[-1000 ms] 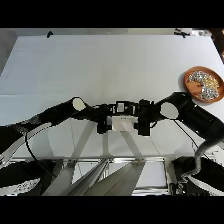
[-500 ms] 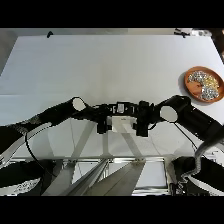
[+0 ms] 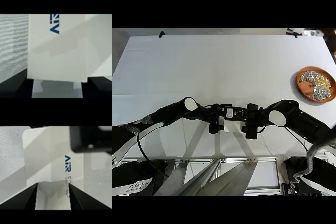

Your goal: Fold the box and place the chain.

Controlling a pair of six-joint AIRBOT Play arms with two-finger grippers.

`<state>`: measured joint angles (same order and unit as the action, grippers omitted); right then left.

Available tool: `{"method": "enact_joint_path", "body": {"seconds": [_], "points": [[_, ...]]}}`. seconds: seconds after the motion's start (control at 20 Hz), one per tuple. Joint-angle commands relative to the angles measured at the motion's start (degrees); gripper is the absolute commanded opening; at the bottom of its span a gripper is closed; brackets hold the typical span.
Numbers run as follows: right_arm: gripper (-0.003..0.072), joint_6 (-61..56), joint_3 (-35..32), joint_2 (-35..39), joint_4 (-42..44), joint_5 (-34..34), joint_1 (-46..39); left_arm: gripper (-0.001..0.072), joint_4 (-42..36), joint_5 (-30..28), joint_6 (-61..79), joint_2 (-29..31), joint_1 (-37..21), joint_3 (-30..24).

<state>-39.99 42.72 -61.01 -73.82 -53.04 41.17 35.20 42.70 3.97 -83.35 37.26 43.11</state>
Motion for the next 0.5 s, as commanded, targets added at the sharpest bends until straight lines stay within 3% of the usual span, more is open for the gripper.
{"method": "enact_joint_path", "body": {"seconds": [0.0, 0.1, 0.2, 0.45], "points": [[0.0369, -0.72, -0.13, -0.39, -1.40, 0.83, 0.20, 0.0013, 0.02, -0.02, 0.02, -0.02, -0.02, 0.07], [0.0336, -0.70, -0.13, -0.68, -1.42, 0.81, 0.20, 0.0013, 0.02, -0.02, 0.02, -0.02, -0.02, 0.07], [0.0258, -0.70, -0.13, -0.68, -1.42, 0.81, 0.20, 0.0013, 0.02, 0.00, 0.02, -0.02, -0.02, 0.07], [0.0216, -0.76, -0.13, -0.24, -1.79, 1.42, 0.20, 0.0013, 0.02, -0.02, 0.02, -0.02, -0.02, 0.07]]}}
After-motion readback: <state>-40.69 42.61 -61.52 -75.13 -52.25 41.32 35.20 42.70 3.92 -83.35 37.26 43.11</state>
